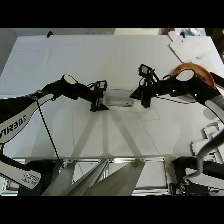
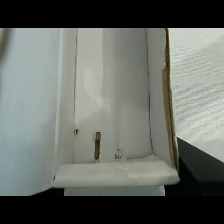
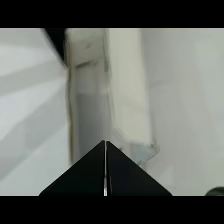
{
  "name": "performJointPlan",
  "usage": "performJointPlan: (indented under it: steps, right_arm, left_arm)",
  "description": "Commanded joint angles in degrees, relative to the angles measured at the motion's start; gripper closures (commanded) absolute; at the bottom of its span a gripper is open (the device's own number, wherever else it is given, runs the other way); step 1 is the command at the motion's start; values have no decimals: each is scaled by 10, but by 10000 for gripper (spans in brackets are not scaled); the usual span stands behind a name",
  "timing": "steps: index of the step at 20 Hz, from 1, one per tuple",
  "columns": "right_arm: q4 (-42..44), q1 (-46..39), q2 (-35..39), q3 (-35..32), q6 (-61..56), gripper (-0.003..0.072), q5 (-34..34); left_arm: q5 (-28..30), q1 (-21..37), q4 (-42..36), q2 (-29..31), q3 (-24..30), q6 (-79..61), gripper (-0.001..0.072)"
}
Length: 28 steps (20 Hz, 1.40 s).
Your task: Fold the box and place the chain.
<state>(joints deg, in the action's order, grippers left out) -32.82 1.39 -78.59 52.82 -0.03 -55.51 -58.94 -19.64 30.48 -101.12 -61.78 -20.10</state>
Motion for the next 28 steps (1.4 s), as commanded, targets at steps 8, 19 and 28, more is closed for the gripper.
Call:
performJointPlan:
  steps: [8, 19, 28]
  right_arm:
    - [57, 64, -68, 0, -86, 678, 285]
    - [-74, 63, 54, 0, -90, 676, 152]
    - [-322, 63, 148, -6, -135, 477, 7]
  left_arm:
    - [0, 0, 0, 0, 0, 0, 433]
    - [0, 0, 0, 0, 0, 0, 433]
    - [0, 0, 0, 0, 0, 0, 433]
